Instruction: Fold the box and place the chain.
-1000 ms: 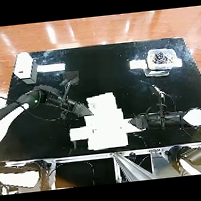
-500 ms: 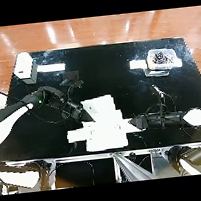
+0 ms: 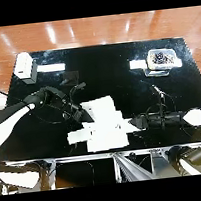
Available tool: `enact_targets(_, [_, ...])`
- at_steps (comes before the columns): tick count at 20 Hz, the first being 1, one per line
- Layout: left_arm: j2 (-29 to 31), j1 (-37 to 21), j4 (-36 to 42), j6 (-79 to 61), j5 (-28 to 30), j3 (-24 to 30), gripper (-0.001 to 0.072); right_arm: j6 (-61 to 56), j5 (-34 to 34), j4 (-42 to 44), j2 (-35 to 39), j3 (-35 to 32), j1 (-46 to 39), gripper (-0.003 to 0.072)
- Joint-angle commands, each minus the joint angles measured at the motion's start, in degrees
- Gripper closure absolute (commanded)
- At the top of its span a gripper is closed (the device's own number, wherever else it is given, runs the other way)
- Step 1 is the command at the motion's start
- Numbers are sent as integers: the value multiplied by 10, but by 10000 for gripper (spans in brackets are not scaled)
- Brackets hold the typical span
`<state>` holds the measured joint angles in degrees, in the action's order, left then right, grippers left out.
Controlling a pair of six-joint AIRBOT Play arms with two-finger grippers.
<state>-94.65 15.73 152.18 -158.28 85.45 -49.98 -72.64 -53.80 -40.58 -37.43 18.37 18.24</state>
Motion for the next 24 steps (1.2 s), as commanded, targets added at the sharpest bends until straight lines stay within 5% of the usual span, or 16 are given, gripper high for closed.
enact_targets(1, [0,15,-3,-11,4,0,535,0,1,0,0,0,1,651])
enact_targets(3, [0,13,-2,-23,17,0,688,-5,0,0,0,0,1,648])
enact_targets(4, [0,9,-2,-23,21,0,686,-7,0,0,0,0,0,424])
enact_targets(5, [0,6,-2,-23,26,0,686,-7,0,0,0,0,0,-34])
enact_targets(12, [0,-2,-6,-49,10,-38,689,-20,-63,-89,0,53,-109,-23])
enact_targets(16, [4,19,-85,-59,-51,-111,690,-20,-24,-179,0,91,-189,-24])
enact_targets(19, [26,37,-101,-54,-68,-154,691,-19,-20,-164,0,101,-232,-24])
enact_targets(24, [103,61,-129,-74,-170,-134,692,80,-52,-164,0,103,-237,-24])
